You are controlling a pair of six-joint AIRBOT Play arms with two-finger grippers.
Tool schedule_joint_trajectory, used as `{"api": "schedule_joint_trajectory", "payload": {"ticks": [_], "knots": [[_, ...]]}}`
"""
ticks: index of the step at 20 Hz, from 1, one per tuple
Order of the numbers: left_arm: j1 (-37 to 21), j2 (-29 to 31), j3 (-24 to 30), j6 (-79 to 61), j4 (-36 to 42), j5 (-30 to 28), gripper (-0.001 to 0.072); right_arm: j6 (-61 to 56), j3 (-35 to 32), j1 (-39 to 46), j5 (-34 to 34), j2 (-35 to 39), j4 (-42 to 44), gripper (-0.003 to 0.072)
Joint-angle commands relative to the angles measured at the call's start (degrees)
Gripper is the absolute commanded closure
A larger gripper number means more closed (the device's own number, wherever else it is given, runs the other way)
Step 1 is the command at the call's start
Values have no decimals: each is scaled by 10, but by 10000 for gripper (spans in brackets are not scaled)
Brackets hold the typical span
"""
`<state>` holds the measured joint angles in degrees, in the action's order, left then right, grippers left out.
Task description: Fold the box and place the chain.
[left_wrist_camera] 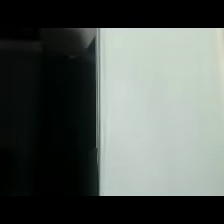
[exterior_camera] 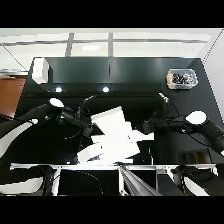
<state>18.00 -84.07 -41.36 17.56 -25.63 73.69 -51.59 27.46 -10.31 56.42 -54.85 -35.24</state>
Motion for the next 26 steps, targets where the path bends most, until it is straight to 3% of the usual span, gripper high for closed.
{"api": "schedule_joint_trajectory", "payload": {"ticks": [1,4,6,9,10,12,14,16,20,26], "knots": [[30,0,-55,9,-62,1,685,0,30,69,83,0,-57,-18],[35,2,-107,9,-98,0,687,3,112,163,187,0,-150,-18],[42,15,-130,9,-130,-27,689,35,153,195,193,0,-198,-18],[70,63,-111,-4,-156,-208,687,39,167,207,89,0,-269,-17],[78,66,-108,-46,-149,-236,687,39,166,206,38,0,-270,-18],[89,62,-108,-106,-153,-203,684,39,165,206,-12,-1,-226,-17],[99,53,-103,-116,-185,-172,685,102,160,195,-3,-6,-203,-19],[106,40,-93,-115,-187,-176,685,184,135,167,12,-11,-189,-28],[108,21,-91,-115,-187,-182,685,205,75,91,7,-18,-194,-27],[108,7,-91,-111,-185,-181,685,308,40,-24,21,-18,-194,-26]]}}
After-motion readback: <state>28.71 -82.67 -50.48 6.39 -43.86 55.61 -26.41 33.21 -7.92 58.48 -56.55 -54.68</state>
